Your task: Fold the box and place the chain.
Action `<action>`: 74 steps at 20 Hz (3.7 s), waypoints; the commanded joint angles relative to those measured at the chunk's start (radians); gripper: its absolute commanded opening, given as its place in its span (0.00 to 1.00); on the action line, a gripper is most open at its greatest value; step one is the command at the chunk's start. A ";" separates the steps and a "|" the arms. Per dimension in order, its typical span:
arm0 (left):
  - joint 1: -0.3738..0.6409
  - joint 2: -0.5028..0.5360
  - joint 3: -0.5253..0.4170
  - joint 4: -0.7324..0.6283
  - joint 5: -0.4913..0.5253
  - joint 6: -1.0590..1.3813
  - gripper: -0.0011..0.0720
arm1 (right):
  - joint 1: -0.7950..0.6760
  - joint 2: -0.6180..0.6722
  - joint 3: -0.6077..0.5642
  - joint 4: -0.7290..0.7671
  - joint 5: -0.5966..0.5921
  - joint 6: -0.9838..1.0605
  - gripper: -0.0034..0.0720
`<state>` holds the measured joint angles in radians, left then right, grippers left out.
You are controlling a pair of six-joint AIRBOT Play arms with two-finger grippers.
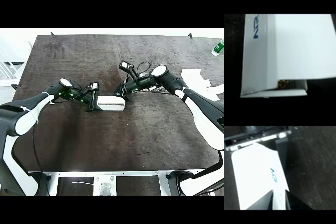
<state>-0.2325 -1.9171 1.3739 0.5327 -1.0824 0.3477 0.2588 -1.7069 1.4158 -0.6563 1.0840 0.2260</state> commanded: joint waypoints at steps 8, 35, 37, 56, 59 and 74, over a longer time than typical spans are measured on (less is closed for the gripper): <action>0.001 0.000 0.000 0.000 0.000 0.000 0.86 | 0.013 0.000 0.041 0.040 0.011 0.002 0.40; 0.000 0.000 0.000 0.000 0.000 0.000 0.86 | 0.013 -0.033 0.043 -0.059 0.082 -0.003 0.45; 0.000 0.000 0.000 0.000 0.000 0.000 0.86 | 0.014 -0.033 0.043 -0.059 0.069 -0.003 0.43; 0.001 0.000 0.000 0.000 0.000 0.000 0.86 | 0.045 -0.030 0.055 -0.120 0.024 0.005 0.38; 0.001 0.000 0.000 0.000 0.000 0.000 0.86 | 0.045 -0.031 0.052 -0.124 0.024 0.005 0.38; 0.001 0.000 0.000 0.000 0.000 0.000 0.86 | 0.056 -0.031 -0.001 -0.113 0.045 0.005 0.38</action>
<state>-0.2314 -1.9175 1.3739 0.5327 -1.0821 0.3477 0.3141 -1.7367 1.4189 -0.7753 1.1046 0.2295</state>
